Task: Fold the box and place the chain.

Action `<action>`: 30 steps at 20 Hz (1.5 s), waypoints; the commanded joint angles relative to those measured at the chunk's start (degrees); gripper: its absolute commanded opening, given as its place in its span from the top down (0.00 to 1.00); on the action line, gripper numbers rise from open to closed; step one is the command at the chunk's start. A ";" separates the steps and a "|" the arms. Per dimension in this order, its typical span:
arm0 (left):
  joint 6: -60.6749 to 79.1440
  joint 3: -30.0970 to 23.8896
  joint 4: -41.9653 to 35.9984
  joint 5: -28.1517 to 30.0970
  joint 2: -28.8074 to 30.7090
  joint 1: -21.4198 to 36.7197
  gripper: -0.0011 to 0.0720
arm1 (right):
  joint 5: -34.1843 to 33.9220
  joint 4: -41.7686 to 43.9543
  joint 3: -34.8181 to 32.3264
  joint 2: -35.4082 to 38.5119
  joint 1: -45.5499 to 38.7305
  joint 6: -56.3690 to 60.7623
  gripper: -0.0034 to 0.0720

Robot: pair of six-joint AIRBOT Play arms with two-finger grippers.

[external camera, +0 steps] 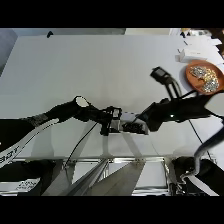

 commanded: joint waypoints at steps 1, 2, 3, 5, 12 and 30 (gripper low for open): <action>0.02 0.04 0.00 0.00 0.02 0.00 0.70 | 0.90 -1.99 0.02 -4.33 2.21 -0.61 0.89; 0.02 0.04 0.00 0.00 0.02 0.00 0.70 | 0.76 -2.71 0.04 -4.44 2.19 -0.59 0.84; 0.02 0.04 0.00 0.02 0.02 0.00 0.70 | 0.81 -3.65 0.04 -4.44 2.19 -0.59 0.79; 0.02 0.04 0.00 0.02 0.02 0.00 0.70 | 1.20 -4.09 0.07 -4.44 2.19 -0.63 0.78; 0.02 0.04 0.00 0.00 0.02 0.00 0.70 | -6.56 -5.35 5.42 -4.17 -1.62 -10.73 0.92; 0.02 0.04 0.00 0.00 0.02 0.00 0.70 | -5.57 -5.77 -8.52 -1.51 1.97 -31.17 0.69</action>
